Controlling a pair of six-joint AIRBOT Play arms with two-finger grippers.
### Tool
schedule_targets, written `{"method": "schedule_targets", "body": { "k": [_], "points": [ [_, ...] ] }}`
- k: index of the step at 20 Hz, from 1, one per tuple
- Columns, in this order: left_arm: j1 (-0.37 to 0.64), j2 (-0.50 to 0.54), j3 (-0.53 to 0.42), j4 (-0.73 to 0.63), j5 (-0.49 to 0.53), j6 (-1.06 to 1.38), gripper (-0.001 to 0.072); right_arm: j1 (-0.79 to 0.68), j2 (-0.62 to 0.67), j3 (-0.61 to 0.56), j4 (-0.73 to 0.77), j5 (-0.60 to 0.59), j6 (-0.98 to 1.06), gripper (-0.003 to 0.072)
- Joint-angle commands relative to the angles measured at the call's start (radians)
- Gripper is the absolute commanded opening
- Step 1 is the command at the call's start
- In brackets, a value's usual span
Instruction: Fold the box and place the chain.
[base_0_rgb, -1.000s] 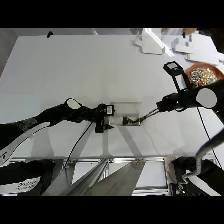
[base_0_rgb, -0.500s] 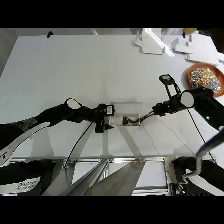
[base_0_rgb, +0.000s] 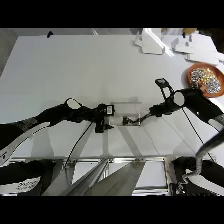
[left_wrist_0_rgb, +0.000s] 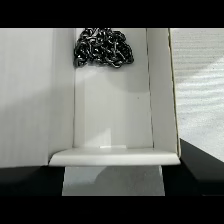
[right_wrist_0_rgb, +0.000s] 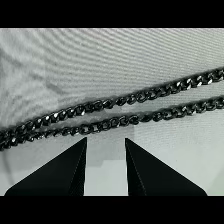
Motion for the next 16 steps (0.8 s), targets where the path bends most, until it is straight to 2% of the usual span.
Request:
{"method": "schedule_targets", "body": {
  "k": [1, 16],
  "points": [
    [0.001, 0.0, 0.0, 0.0, 0.0, 0.0, 0.0208, -0.001, -0.007, -0.001, -0.01, -0.023, 0.018, 0.0238],
    [0.001, 0.0, 0.0, 0.0, 0.0, 0.0, 0.0208, -0.001, -0.031, 0.0, -0.045, -0.035, 0.1, 0.0221]
  ]
}}
